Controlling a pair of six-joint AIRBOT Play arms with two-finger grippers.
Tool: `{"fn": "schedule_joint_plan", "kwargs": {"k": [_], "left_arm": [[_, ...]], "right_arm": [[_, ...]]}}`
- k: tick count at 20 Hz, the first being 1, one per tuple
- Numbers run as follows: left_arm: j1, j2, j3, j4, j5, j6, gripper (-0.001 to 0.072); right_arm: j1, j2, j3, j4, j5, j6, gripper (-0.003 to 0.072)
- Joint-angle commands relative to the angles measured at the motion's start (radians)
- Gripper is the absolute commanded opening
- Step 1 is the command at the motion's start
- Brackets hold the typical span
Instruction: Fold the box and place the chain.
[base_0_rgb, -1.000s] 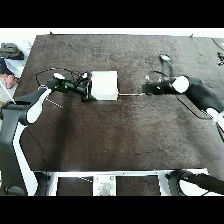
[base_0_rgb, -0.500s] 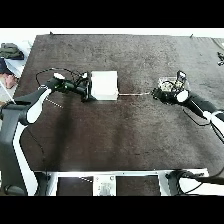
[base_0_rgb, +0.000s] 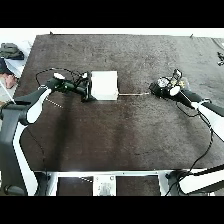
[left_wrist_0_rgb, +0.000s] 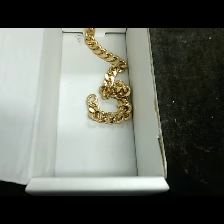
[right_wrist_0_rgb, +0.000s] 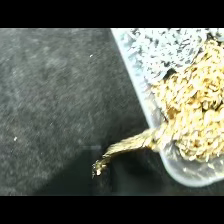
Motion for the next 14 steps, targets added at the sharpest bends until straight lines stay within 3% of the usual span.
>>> {"fn": "schedule_joint_plan", "kwargs": {"k": [1,9,14], "left_arm": [[0.001,0.001,0.001,0.0,0.0,0.0,0.0345],[0.001,0.001,0.001,0.0,0.0,0.0,0.0345],[0.001,0.001,0.001,0.0,0.0,0.0,0.0345]], "right_arm": [[0.012,-0.02,0.016,0.025,0.01,0.0,0.0003],[0.309,0.309,0.069,0.024,-0.032,-0.134,-0.0004],[0.49,0.317,0.259,0.013,-0.032,-0.167,-0.0005]]}}
